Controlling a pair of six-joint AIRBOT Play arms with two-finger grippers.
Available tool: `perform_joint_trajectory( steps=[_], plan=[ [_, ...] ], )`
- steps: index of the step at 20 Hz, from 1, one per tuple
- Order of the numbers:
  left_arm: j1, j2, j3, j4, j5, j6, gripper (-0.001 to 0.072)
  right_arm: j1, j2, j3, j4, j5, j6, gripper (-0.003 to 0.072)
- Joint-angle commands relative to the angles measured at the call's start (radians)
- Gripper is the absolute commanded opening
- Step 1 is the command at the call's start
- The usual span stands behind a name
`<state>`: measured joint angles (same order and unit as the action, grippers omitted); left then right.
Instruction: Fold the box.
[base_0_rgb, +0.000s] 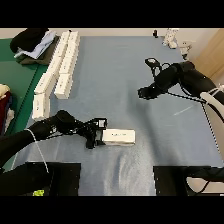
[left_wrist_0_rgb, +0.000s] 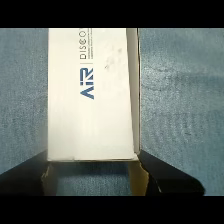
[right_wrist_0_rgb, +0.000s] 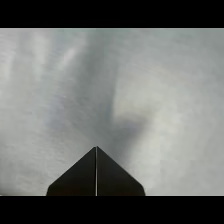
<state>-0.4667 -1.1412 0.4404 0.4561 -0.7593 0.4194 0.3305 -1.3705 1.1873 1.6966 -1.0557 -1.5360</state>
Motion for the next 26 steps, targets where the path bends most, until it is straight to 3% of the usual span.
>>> perform_joint_trajectory(
  steps=[1, 5, 8, 14, 17, 22, 26],
  plan=[
    [0.000, 0.000, 0.000, 0.000, 0.000, 0.003, 0.0413, -0.013, -0.071, 0.054, -0.015, -0.105, 0.138, 0.0007],
    [0.003, 0.011, 0.006, -0.014, -0.012, -0.005, 0.0413, -0.013, -0.070, 0.054, 0.024, -0.105, 0.142, 0.0007],
    [0.051, 0.108, 0.016, 0.017, -0.021, -0.269, 0.0413, -0.013, -0.070, 0.054, 0.024, -0.105, 0.142, 0.0007],
    [0.329, 0.428, 0.014, 0.433, -0.156, -1.036, 0.0414, -0.013, -0.070, 0.054, 0.024, -0.105, 0.142, 0.0007],
    [0.505, 0.524, 0.014, 0.587, -0.238, -1.329, 0.0413, -0.013, -0.070, 0.054, 0.024, -0.105, 0.142, 0.0007],
    [0.713, 0.547, 0.013, 0.666, -0.279, -1.434, 0.0413, -0.013, -0.070, 0.054, 0.024, -0.105, 0.142, 0.0007],
    [0.801, 0.542, -0.023, 0.673, -0.151, -1.442, 0.0413, -0.013, -0.070, 0.054, 0.024, -0.105, 0.142, 0.0007]
  ],
)
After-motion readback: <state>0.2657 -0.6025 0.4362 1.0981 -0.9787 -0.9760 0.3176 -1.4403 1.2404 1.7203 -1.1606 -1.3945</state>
